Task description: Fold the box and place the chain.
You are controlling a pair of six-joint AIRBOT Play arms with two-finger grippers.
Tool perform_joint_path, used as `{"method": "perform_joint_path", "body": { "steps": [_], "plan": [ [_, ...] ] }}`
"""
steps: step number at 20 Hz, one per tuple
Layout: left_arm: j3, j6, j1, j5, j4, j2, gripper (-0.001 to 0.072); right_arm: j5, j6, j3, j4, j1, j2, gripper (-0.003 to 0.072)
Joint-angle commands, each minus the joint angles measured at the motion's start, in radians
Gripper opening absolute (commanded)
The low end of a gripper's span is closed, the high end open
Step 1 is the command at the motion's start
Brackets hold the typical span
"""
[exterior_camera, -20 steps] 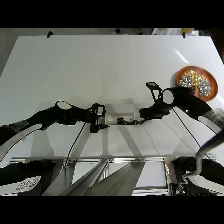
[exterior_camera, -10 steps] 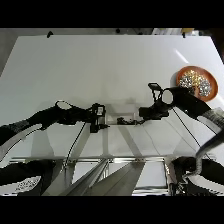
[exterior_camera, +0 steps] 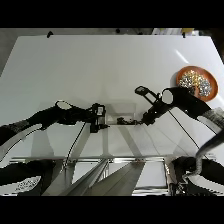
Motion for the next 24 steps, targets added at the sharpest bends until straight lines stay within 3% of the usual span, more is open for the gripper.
{"method": "perform_joint_path", "body": {
  "steps": [1, 7, 10, 14, 24],
  "plan": [
    [0.000, 0.000, 0.000, 0.000, 0.000, 0.001, 0.0253, 0.005, -0.446, 0.000, 0.013, 0.000, 0.001, 0.0299],
    [0.000, 0.000, 0.000, 0.000, 0.000, 0.001, 0.0253, -0.001, -0.663, -0.008, 0.062, 0.000, 0.000, 0.0289],
    [0.000, 0.000, 0.000, 0.000, 0.000, 0.001, 0.0253, -0.048, -0.663, -0.024, 0.056, 0.000, 0.000, 0.0248],
    [0.000, 0.000, 0.000, 0.000, 0.000, 0.001, 0.0253, -0.126, -0.663, -0.040, 0.051, 0.000, 0.000, 0.0247],
    [0.000, 0.000, 0.000, 0.000, 0.000, 0.001, 0.0253, -0.103, -0.663, -0.043, 0.011, 0.000, 0.000, 0.0236]
  ]
}}
